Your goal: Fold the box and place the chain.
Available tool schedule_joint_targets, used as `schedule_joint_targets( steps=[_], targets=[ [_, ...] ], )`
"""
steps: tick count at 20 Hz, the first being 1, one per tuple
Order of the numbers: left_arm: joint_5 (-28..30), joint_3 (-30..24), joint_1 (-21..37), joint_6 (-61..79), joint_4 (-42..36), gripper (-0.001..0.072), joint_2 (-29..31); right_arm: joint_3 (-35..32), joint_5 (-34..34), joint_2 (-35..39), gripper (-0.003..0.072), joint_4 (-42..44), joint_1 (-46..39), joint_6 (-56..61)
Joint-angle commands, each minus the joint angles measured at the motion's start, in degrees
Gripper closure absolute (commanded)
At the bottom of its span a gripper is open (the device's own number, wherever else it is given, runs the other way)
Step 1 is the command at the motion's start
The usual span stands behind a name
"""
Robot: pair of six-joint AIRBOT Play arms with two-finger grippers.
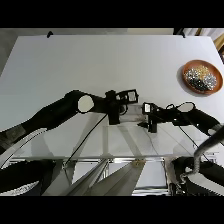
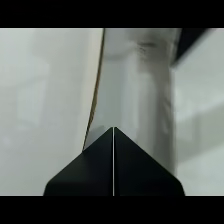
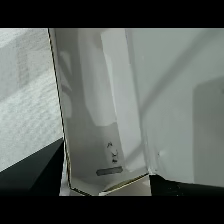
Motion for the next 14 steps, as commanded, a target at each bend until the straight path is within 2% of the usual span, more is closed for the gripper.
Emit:
schedule_joint_targets(
  steps=[1, 8, 14],
  targets=[
    [10.47, -0.02, 1.16, -5.27, -0.87, 0.0705, -3.10, 0.00, 0.00, 0.02, 0.0286, 0.00, -0.02, 0.00],
    [10.05, -0.02, 1.42, -5.22, -0.81, 0.0702, -8.79, 0.00, 0.00, 0.02, 0.0286, 0.00, -0.02, 0.00],
    [9.07, -0.02, 1.62, -5.07, 0.37, 0.0702, -5.73, 0.00, 0.00, 0.02, 0.0286, 0.00, -0.02, 0.00]
  ],
)
